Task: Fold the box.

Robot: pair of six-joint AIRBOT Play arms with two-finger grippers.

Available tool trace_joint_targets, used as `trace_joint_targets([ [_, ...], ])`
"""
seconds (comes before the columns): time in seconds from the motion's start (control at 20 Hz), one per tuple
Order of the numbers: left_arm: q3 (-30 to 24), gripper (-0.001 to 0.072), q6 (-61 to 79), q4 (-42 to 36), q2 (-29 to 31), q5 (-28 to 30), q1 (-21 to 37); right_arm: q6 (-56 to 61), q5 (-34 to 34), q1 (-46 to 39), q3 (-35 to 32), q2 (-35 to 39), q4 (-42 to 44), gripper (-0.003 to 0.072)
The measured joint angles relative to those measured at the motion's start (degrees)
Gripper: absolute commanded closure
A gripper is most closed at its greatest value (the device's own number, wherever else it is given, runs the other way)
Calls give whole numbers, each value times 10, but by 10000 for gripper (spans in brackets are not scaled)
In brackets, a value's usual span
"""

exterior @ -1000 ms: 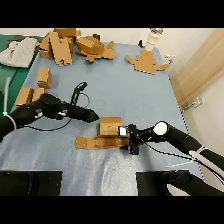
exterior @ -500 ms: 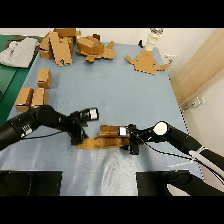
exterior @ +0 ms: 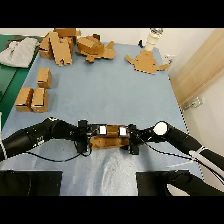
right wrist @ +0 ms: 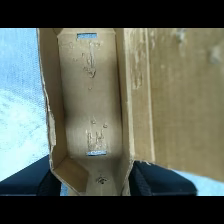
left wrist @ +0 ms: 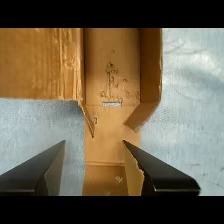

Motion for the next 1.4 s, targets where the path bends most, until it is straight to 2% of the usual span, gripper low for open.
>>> trace_joint_targets([
  [0.4,-1,172,-29,-7,-5,-5,-10,0,0,0,0,0,0,169],
  [0.45,-1,193,-30,-10,-5,-12,-10,0,0,0,0,0,0,169],
  [0.5,-1,252,-31,-14,-5,-17,-11,0,0,0,0,0,0,168],
  [0.9,6,260,-30,-63,-5,-32,-11,0,0,0,0,0,0,169],
  [0.95,6,340,-30,-66,-5,-31,-11,0,0,0,0,0,0,169],
  [1.0,6,370,-28,-69,-5,-30,-11,0,0,0,0,0,0,169],
  [1.1,6,371,-27,-75,-5,-25,-11,0,0,0,0,0,0,169],
  [1.2,6,528,-23,-79,-5,-22,-11,0,0,0,0,0,0,169],
  [1.4,6,538,-1,-101,-5,-19,-11,0,0,0,0,0,0,169],
])
